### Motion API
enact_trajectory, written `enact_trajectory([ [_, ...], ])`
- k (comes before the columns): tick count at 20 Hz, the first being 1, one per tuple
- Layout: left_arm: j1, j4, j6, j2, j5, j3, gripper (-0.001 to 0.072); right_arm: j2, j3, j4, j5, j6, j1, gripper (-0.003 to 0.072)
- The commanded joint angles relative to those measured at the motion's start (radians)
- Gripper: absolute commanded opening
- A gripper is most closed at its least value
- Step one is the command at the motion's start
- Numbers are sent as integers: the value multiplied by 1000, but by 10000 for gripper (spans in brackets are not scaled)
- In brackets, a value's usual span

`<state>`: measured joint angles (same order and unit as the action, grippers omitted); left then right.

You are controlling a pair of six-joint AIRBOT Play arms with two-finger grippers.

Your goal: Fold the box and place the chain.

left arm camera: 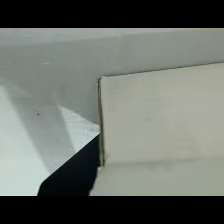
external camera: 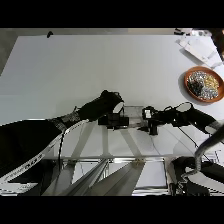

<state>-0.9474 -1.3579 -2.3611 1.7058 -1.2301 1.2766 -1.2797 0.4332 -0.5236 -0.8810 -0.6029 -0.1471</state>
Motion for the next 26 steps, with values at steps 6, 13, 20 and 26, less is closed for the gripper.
enact_trajectory([
  [6, -4, 3, 8, 0, -3, 1, 11, 1, 1, 0, 3, -7, 0, 444],
  [13, -4, -13, 114, -60, -37, 1, 336, 1, 1, 0, 3, -7, 0, 444],
  [20, -4, -49, 277, -164, -57, 0, 405, 1, 1, 0, 3, -7, 0, 444],
  [26, -21, -180, 628, -402, -84, -1, 637, 1, 1, 0, 3, -7, 0, 444],
])
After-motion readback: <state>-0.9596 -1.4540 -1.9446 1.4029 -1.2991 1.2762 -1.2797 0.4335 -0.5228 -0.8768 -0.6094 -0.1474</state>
